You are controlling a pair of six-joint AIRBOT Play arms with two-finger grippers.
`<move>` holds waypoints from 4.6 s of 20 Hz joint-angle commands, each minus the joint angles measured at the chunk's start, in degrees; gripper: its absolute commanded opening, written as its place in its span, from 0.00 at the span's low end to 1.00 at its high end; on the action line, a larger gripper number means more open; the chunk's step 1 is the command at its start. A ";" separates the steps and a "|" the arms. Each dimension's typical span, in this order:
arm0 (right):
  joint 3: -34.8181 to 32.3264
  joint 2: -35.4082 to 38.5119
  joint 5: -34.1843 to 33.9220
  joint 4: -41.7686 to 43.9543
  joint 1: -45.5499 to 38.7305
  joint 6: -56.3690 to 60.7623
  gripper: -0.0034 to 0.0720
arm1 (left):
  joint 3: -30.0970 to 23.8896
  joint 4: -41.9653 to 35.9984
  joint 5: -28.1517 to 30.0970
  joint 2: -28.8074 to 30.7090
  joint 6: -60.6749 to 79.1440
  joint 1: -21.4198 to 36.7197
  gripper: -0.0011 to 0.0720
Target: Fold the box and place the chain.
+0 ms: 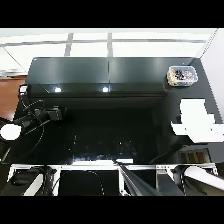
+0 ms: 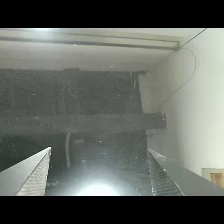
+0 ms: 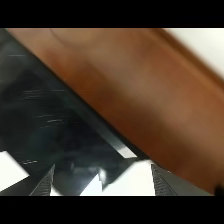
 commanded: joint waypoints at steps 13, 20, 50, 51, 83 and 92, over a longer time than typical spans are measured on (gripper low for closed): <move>17.05 -18.36 34.01 11.85 -8.07 -31.89 0.06 | -0.02 -0.94 -3.13 -0.17 -0.20 -0.02 0.97; 6.67 -5.22 30.45 22.36 4.17 -31.87 0.06 | -0.02 -0.94 -3.15 -0.17 -0.20 -0.02 0.97; -33.31 16.48 -21.84 69.68 69.57 -41.09 0.06 | 16.22 -23.50 -19.89 -25.79 5.03 -0.96 0.97; -33.31 16.48 -21.86 69.70 69.57 -41.09 0.07 | 19.32 -24.33 -23.02 -30.29 5.49 -0.96 0.97; -26.77 16.85 3.19 46.47 50.77 -41.09 0.93 | 45.07 -20.81 -54.12 -51.71 31.30 -11.56 0.05; -26.73 16.85 8.28 46.90 49.53 -59.45 0.93 | 28.61 -20.13 -23.10 -42.66 72.70 -20.55 0.05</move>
